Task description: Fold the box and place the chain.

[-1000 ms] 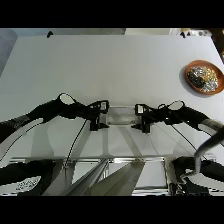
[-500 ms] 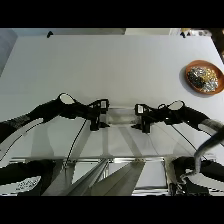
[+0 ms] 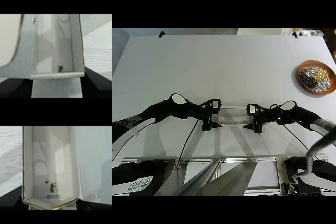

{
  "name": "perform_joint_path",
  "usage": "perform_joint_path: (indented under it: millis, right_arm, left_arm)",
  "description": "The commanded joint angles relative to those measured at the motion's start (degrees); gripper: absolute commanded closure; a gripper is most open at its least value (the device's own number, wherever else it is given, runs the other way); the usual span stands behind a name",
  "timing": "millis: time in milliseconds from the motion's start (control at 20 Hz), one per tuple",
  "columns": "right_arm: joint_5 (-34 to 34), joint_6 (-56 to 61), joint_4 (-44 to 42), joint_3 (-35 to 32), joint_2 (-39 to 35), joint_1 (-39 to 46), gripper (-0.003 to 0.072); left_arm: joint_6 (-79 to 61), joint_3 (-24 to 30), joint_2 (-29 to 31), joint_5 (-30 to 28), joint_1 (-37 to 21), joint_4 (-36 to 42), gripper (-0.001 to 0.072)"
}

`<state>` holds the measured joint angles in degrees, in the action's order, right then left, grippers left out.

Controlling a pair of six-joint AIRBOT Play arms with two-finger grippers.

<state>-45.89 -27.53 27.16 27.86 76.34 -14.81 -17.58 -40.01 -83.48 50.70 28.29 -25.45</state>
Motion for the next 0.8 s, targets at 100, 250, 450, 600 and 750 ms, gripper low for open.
perform_joint_path:
  millis: [100,250,450,600,750]
  right_arm:
    - [0.0,0.0,0.0,0.0,0.0,0.0,0.0284]
    - [-0.1,0.0,-0.2,0.0,0.0,0.0,0.0285]
    - [0.0,0.0,-0.2,0.0,0.0,0.0,0.0287]
    - [0.2,0.1,0.0,0.0,-0.2,0.0,0.0142]
    - [0.2,0.7,0.3,0.0,-2.0,0.0,-0.0009]
  left_arm:
    - [0.0,0.0,0.0,0.1,0.0,0.0,0.0435]
    - [0.0,0.0,0.0,0.1,0.0,0.0,0.0435]
    - [0.0,0.0,0.0,0.1,0.0,0.0,0.0435]
    - [0.0,0.0,0.0,0.1,0.0,0.0,0.0435]
    - [0.0,0.0,0.0,0.1,0.0,0.0,0.0435]
